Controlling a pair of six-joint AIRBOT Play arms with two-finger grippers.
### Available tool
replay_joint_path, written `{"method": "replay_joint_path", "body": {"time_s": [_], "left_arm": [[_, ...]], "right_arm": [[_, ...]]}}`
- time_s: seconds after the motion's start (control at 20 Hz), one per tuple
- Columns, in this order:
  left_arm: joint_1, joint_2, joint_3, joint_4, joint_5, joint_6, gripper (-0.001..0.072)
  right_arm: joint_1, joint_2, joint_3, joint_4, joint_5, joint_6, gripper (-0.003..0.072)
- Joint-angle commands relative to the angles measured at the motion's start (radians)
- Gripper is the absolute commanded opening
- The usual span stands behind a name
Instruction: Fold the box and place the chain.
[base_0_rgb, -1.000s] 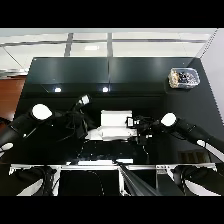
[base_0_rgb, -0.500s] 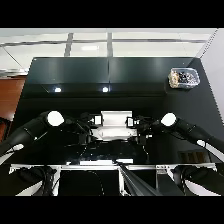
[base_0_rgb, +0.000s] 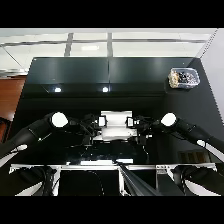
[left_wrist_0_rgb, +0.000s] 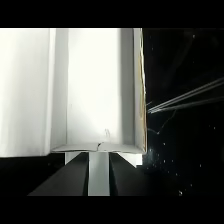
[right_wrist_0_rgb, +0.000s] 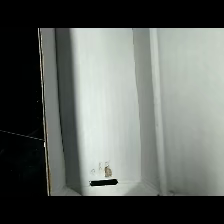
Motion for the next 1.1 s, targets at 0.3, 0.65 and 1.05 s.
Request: {"method": "replay_joint_path", "body": {"time_s": [0.3, 0.65, 1.05], "left_arm": [[-0.073, -0.065, -0.001, -0.127, 0.088, -0.005, 0.0162], [-0.075, -0.073, -0.001, -0.132, 0.087, -0.008, 0.0473], [-0.040, 0.030, 0.039, 0.087, -0.087, -0.245, 0.0028]], "right_arm": [[0.001, 0.000, 0.000, 0.000, 0.000, 0.000, 0.0241], [0.000, 0.000, 0.000, 0.000, 0.000, 0.000, 0.0241], [0.000, 0.000, 0.000, 0.000, 0.000, 0.000, 0.0241]]}}
